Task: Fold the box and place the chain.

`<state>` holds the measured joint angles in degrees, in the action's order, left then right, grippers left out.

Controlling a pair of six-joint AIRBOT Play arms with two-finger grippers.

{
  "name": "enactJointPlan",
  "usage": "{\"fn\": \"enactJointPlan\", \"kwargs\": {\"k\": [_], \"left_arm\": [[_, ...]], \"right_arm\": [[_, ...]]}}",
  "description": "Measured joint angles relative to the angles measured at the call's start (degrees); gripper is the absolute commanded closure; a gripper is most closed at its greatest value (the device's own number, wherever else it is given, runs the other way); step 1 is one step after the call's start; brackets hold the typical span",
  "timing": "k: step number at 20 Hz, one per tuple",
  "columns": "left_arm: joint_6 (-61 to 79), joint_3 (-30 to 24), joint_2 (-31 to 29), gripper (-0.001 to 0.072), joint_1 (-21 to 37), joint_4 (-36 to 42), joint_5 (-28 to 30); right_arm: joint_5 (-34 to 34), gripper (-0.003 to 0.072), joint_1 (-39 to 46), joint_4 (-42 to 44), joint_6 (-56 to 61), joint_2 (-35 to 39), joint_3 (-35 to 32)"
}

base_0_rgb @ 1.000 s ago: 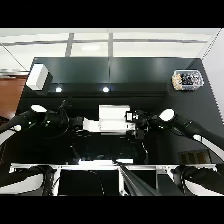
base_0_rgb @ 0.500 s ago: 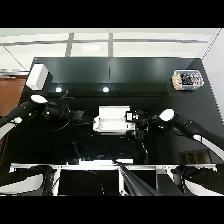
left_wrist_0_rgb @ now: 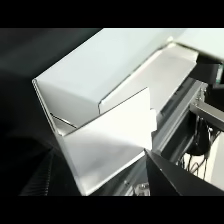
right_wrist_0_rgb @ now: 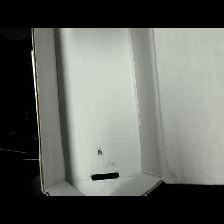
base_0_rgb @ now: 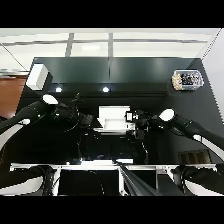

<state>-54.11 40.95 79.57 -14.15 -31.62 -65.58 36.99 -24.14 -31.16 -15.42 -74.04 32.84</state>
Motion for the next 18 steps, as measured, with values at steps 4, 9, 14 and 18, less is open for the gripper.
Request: {"fn": "enactJointPlan", "kwargs": {"k": [4, 9, 14, 18], "left_arm": [[-4.9, 1.9, -0.1, 0.0084, -1.7, -3.0, 1.8], [-11.9, 5.8, 0.0, 0.0091, -3.9, -7.5, 1.7], [-16.6, 9.1, 0.0, 0.0228, -6.0, -9.6, 1.1], [-21.8, 10.6, 0.0, 0.0228, -8.0, -13.4, 1.0]], "right_arm": [[0.0, 0.0561, 0.0, 0.0, 0.0, 0.0, 0.0], [0.0, 0.0561, 0.0, 0.0, 0.0, 0.0, 0.0], [0.0, 0.0561, 0.0, 0.0, 0.0, 0.0, 0.0], [0.0, 0.0561, 0.0, 0.0, 0.0, 0.0, 0.0]]}}
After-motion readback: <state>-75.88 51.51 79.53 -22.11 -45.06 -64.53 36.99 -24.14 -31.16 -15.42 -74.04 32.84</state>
